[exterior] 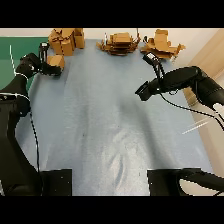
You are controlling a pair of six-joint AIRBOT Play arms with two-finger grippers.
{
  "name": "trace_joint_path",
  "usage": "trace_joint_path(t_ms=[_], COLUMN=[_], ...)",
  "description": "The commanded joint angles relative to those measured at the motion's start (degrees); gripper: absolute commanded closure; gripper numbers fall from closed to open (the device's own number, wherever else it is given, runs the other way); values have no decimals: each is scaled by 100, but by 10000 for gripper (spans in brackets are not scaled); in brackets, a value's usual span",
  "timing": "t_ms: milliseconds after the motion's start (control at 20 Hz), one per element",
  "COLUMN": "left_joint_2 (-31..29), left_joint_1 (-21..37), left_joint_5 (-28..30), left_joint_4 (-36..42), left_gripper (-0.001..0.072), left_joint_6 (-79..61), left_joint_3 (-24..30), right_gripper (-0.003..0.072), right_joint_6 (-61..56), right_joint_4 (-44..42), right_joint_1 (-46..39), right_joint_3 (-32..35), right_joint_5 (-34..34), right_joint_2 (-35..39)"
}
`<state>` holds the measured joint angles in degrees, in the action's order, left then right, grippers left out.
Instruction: Fold the box.
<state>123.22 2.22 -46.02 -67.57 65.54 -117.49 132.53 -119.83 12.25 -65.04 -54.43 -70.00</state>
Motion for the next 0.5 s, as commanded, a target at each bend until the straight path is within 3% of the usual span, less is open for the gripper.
trace_joint_path(t_ms=[0,50,150,450], left_joint_2=[-4,-9,-35,-94], left_joint_1=[22,28,31,28], left_joint_5=[33,0,-59,-146], left_joint_4=[39,105,345,426], left_gripper=[159,158,14,14], left_joint_6=[-17,-26,-282,-490], left_joint_3=[-11,-11,-11,-11], right_gripper=[681,680,680,680], right_joint_6=[-52,-55,-55,-55], right_joint_4=[-4,-4,-4,-9], right_joint_1=[0,0,0,0], right_joint_3=[0,0,0,0], right_joint_5=[-63,-94,-98,-105], right_joint_2=[0,0,0,0])
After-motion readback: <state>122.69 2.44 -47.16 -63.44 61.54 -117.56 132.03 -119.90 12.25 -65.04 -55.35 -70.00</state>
